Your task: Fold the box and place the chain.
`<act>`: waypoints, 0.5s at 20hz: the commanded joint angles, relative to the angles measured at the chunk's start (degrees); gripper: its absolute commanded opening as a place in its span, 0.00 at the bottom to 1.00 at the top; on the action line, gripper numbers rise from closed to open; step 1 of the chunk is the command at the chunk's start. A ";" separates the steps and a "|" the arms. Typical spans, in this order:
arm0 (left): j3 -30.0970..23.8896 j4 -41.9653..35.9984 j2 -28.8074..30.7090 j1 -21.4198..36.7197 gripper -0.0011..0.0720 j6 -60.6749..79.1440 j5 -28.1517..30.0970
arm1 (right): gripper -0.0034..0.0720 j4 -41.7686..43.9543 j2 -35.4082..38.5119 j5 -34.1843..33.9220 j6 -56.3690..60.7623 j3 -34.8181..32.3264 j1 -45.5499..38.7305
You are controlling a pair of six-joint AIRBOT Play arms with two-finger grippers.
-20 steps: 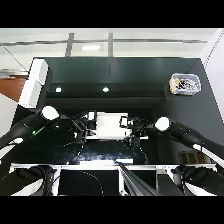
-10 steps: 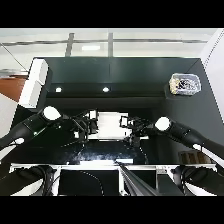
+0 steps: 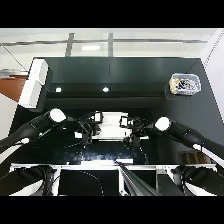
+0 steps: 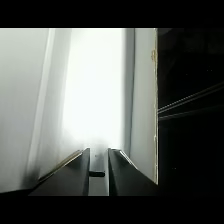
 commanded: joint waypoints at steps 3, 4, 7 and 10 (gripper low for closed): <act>-0.04 0.02 -0.09 -0.24 0.51 0.00 0.15 | 0.70 0.02 0.02 -0.02 0.02 0.00 0.02; -0.04 0.13 -0.09 -0.24 0.48 0.00 -0.31 | 0.70 0.02 0.02 -0.02 0.02 0.00 0.02; -0.04 -0.02 -0.07 -0.24 0.47 0.00 -1.14 | 0.70 0.04 0.02 -0.02 0.02 0.00 0.02; 0.04 0.46 -0.02 -0.15 0.39 -0.07 -1.11 | 0.70 0.04 0.02 -0.04 0.02 0.00 0.02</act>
